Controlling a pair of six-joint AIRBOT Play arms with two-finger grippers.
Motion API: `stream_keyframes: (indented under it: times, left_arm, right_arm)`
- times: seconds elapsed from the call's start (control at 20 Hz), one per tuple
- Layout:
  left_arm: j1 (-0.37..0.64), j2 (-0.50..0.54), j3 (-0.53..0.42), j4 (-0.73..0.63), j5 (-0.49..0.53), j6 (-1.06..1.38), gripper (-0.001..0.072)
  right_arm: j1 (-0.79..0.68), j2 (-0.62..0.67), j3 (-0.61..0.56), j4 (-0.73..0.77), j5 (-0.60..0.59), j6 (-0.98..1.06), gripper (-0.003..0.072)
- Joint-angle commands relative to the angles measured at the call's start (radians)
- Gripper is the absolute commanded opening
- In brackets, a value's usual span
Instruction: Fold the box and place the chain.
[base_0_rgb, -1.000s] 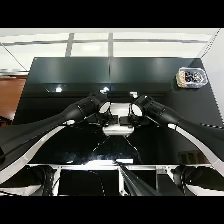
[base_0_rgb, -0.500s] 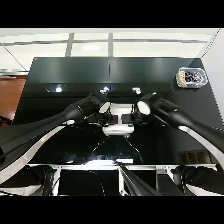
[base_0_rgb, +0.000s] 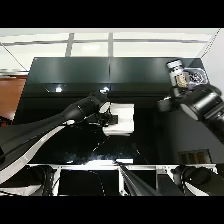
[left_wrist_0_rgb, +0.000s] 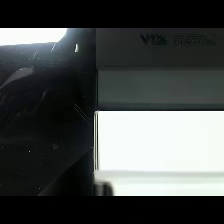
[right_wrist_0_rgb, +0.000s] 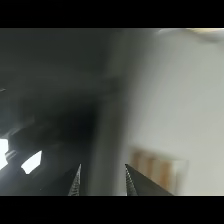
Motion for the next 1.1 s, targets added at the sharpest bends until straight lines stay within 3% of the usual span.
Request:
stream_keyframes:
  times: [0.0,0.05,0.1,0.15,0.25,0.3,0.5,0.6,0.65,0.7,0.9,0.95,1.05]
  left_arm:
    - [0.000,0.000,0.000,0.000,0.003,0.001,0.0027]
    - [0.000,0.000,0.000,0.000,0.003,0.001,0.0027]
    - [0.000,0.000,0.000,0.001,0.003,0.001,0.0027]
    - [0.001,0.000,0.000,0.001,0.004,0.001,0.0028]
    - [0.001,0.000,0.000,0.002,0.007,0.001,0.0027]
    - [0.001,0.000,0.000,0.004,0.007,0.001,0.0027]
    - [0.001,0.000,0.000,0.004,0.019,0.001,0.0027]
    - [0.001,0.000,0.000,0.004,0.019,0.001,0.0027]
    - [0.001,0.000,0.000,0.005,0.019,0.001,0.0027]
    - [0.001,0.000,0.000,0.004,0.023,0.001,0.0027]
    - [0.001,0.000,0.000,0.005,0.031,0.001,0.0027]
    - [0.001,0.000,0.000,0.005,0.031,0.001,0.0027]
    - [0.001,0.000,0.000,0.005,0.028,0.001,0.0028]
  right_arm:
    - [-0.217,0.027,-0.095,-0.171,-0.300,0.059,0.0327]
    - [-0.297,0.014,-0.129,-0.154,-0.430,0.135,0.0328]
    - [-0.379,-0.016,-0.151,-0.127,-0.538,0.221,0.0406]
    - [-0.450,-0.063,-0.150,-0.061,-0.614,0.261,0.0720]
    - [-0.578,-0.196,-0.074,0.225,-0.754,0.137,0.0716]
    - [-0.635,-0.273,0.023,0.371,-0.722,0.052,0.0716]
    - [-0.792,-0.623,0.507,0.653,-0.323,-0.002,0.0711]
    - [-0.835,-0.763,0.672,0.739,-0.181,0.054,0.0709]
    - [-0.848,-0.811,0.720,0.753,-0.152,0.088,0.0706]
    - [-0.854,-0.849,0.747,0.758,-0.144,0.119,0.0599]
    - [-0.860,-0.921,0.750,0.861,-0.260,0.149,0.0588]
    - [-0.860,-0.933,0.750,0.897,-0.282,0.146,0.0540]
    - [-0.860,-0.949,0.750,0.925,-0.304,0.144,0.0540]
